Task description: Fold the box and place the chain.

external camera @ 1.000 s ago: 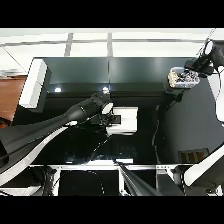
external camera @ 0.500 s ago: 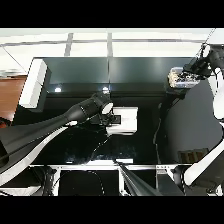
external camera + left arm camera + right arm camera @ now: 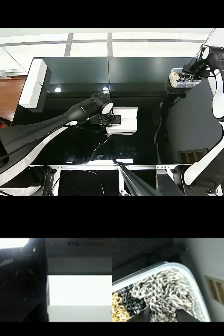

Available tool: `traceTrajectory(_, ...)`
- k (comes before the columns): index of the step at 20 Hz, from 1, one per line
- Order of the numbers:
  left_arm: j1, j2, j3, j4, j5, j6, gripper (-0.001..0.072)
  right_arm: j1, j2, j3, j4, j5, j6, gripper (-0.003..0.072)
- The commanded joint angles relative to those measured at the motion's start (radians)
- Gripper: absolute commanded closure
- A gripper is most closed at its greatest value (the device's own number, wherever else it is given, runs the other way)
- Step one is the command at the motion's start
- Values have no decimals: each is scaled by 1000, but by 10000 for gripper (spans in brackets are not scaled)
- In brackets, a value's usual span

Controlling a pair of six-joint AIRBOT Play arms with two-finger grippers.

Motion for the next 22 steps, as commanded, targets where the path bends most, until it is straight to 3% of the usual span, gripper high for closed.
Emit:
traceTrajectory(1,0,0,0,0,0,0,682,-1,-1,2,6,47,-1,676)
traceTrajectory(6,0,0,0,0,-1,0,682,-7,122,34,74,77,-121,669)
traceTrajectory(11,0,0,0,0,-4,0,682,-45,345,18,268,96,-211,671)
traceTrajectory(16,0,0,0,0,-17,0,681,-118,565,-19,616,113,-335,671)
traceTrajectory(22,0,0,0,-1,-27,0,682,-132,841,-128,743,126,-345,672)
